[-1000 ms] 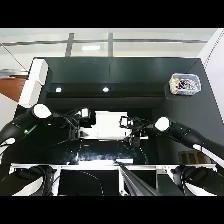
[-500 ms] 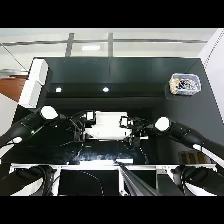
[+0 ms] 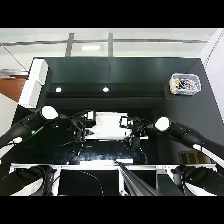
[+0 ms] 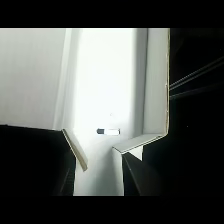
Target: Fold the box and place the chain.
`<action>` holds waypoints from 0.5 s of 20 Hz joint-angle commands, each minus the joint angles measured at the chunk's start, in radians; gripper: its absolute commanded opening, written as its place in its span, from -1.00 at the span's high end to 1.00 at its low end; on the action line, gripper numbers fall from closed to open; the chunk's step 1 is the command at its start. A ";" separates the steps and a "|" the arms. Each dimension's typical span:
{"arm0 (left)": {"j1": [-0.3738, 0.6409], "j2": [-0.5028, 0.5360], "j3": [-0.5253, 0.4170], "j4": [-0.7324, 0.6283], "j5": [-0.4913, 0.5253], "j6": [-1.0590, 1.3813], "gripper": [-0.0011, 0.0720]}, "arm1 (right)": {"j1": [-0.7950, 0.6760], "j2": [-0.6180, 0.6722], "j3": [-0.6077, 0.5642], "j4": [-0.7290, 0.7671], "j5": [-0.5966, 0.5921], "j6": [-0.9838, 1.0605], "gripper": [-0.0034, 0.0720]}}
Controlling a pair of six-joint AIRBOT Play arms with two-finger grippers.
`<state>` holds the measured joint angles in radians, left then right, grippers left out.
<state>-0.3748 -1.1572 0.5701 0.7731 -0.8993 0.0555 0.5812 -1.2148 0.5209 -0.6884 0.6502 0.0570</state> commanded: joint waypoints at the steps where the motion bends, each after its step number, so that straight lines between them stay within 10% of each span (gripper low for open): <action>1: -0.001 -0.001 0.000 -0.034 -0.031 -0.003 0.07 | 0.000 0.000 0.000 0.000 0.000 0.000 -0.40; 10: -0.026 -0.001 0.000 -0.059 0.006 -0.003 0.38 | 0.000 0.000 0.000 0.000 0.000 0.000 -0.40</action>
<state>-0.3969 -1.1580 0.5701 0.7250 -0.9180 0.0532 0.5812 -1.2144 0.5209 -0.6884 0.6506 0.0570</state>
